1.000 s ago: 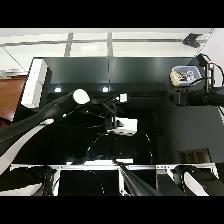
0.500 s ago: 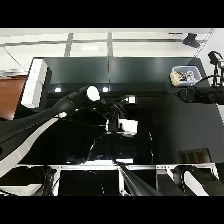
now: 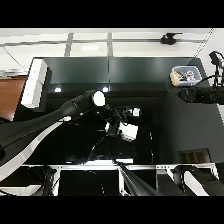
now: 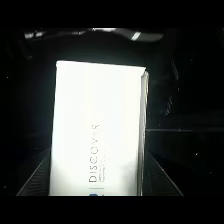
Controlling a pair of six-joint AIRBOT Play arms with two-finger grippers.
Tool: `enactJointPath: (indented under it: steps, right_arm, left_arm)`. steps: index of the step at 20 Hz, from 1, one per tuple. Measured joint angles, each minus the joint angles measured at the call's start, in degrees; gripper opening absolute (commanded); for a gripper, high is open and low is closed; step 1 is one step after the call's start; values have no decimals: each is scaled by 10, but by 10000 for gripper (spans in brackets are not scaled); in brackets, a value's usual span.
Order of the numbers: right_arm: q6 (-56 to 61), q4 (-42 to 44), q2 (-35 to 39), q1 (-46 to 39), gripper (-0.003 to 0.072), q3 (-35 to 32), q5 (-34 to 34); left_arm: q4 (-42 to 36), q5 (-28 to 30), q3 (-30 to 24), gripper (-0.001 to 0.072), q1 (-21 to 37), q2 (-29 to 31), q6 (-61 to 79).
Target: Fold the box and place the chain.
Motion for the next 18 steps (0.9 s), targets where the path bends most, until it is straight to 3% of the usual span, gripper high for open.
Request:
enactJointPath:
  steps: [4,5,7,11,13,18]
  right_arm:
    - [0,0,0,0,10,0,1]
    - [1,0,0,0,10,0,1]
    - [2,0,0,0,10,0,2]
    - [4,-1,0,0,10,0,7]
    - [5,-1,0,0,10,0,10]
    - [7,-1,0,0,10,0,12]
  left_arm:
    - [31,22,-6,705,-17,-3,3]
    - [35,30,-7,670,-21,-4,3]
    - [40,40,-8,374,-25,-5,-9]
    - [83,28,-7,359,-24,15,-112]
    - [143,10,-7,359,-9,40,-210]
    - [293,-78,-23,359,96,125,-465]
